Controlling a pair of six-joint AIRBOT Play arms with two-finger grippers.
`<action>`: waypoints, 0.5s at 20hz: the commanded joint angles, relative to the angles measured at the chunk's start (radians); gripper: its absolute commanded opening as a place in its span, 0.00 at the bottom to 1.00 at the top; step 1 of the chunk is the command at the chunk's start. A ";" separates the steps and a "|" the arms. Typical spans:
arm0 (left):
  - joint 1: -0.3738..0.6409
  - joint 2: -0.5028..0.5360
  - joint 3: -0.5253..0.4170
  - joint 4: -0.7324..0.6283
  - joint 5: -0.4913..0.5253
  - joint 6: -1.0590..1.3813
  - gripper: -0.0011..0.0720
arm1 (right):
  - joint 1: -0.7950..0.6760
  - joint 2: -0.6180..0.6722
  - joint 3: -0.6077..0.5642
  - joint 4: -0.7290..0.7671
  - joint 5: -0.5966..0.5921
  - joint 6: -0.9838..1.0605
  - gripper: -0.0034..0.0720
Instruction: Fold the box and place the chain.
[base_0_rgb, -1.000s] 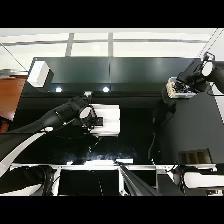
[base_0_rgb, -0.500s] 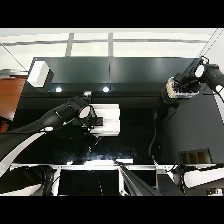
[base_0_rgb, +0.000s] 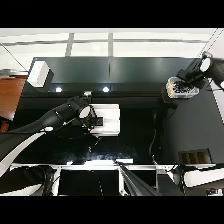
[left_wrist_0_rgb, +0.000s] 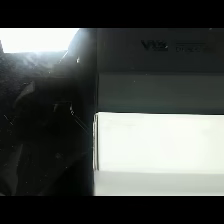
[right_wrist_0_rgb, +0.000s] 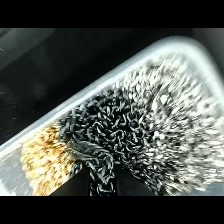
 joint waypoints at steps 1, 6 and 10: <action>0.001 0.000 0.001 0.000 0.001 0.000 0.06 | -0.005 0.102 0.053 0.031 0.065 -0.158 0.08; 0.001 0.000 0.001 0.004 0.001 0.002 0.06 | -0.005 0.339 0.053 0.155 0.057 -0.307 0.08; 0.001 0.000 0.001 0.004 -0.002 0.002 0.06 | -0.005 0.520 0.053 0.230 0.063 -0.372 0.08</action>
